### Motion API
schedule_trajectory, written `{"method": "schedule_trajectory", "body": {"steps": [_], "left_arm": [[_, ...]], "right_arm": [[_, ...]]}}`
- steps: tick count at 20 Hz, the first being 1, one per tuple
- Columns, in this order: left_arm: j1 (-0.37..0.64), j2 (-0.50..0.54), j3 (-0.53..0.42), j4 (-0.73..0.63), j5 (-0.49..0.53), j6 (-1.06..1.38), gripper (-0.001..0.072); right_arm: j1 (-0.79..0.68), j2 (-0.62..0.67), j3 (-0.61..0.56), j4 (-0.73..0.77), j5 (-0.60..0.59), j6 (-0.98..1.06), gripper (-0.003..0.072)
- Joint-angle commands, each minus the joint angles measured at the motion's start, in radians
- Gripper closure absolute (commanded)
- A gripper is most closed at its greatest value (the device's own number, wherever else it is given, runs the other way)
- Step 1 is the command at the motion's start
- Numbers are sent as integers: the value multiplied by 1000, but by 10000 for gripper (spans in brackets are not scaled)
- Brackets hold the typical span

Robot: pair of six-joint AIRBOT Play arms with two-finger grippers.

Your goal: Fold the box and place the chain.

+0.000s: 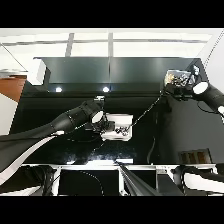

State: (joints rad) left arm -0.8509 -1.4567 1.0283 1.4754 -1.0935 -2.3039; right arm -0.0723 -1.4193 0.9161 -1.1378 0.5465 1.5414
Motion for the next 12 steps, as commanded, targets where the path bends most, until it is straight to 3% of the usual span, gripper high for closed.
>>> {"method": "schedule_trajectory", "body": {"steps": [1, 7, 8, 10, 12], "left_arm": [[0, 0, 0, 0, -4, 0, 679], [0, 0, 0, 0, -11, 0, 679], [0, 0, 0, 0, -11, 0, 679], [0, 0, 0, 0, -11, 0, 679], [0, 0, 0, 0, -11, 0, 679]], "right_arm": [[43, -83, 47, 3, -92, 31, 154], [45, -124, 79, 7, -104, 50, 155], [45, -124, 79, 7, -100, 49, 294], [45, -124, 79, 7, -75, 49, 656], [45, -119, 83, 6, -14, 48, 644]]}}
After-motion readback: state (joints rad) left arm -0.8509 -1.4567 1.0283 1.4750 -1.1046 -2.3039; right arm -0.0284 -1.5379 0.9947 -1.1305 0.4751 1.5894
